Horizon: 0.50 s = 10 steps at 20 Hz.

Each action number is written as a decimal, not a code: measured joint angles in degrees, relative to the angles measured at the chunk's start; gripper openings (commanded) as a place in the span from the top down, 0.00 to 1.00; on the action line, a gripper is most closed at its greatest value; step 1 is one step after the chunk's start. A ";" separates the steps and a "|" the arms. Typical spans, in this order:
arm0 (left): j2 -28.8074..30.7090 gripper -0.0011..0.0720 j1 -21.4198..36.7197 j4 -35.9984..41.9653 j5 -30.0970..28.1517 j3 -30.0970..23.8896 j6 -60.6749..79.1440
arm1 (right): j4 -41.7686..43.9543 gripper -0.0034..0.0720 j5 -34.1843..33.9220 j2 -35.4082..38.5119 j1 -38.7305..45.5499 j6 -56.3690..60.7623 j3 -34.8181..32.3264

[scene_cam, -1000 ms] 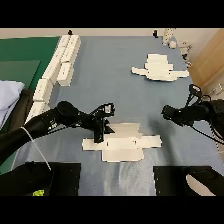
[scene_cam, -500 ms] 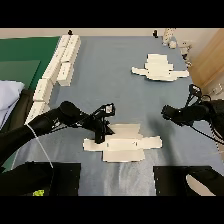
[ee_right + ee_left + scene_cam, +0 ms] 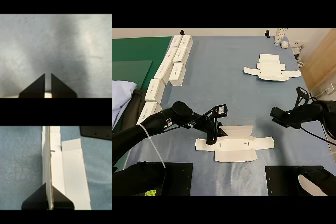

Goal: Fold the box.

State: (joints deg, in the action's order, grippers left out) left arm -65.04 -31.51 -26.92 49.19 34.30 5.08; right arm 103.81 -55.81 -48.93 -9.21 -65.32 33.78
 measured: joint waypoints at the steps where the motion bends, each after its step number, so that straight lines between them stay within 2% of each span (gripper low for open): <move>1: -0.02 0.97 0.02 0.00 0.00 0.00 0.00 | 2.10 0.95 -1.07 0.15 -0.61 -1.99 0.02; 5: -0.07 0.97 0.00 -0.02 -0.02 0.00 0.00 | 6.16 0.95 -4.33 2.56 -6.49 -6.93 0.02; 10: -0.07 0.97 0.00 -0.04 -0.11 0.00 0.00 | 3.26 0.95 -5.79 8.07 -19.85 -9.60 -1.20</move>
State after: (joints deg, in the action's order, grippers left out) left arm -65.10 -31.51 -26.96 49.08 34.30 5.08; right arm 107.07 -61.60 -40.86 -29.06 -74.91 32.58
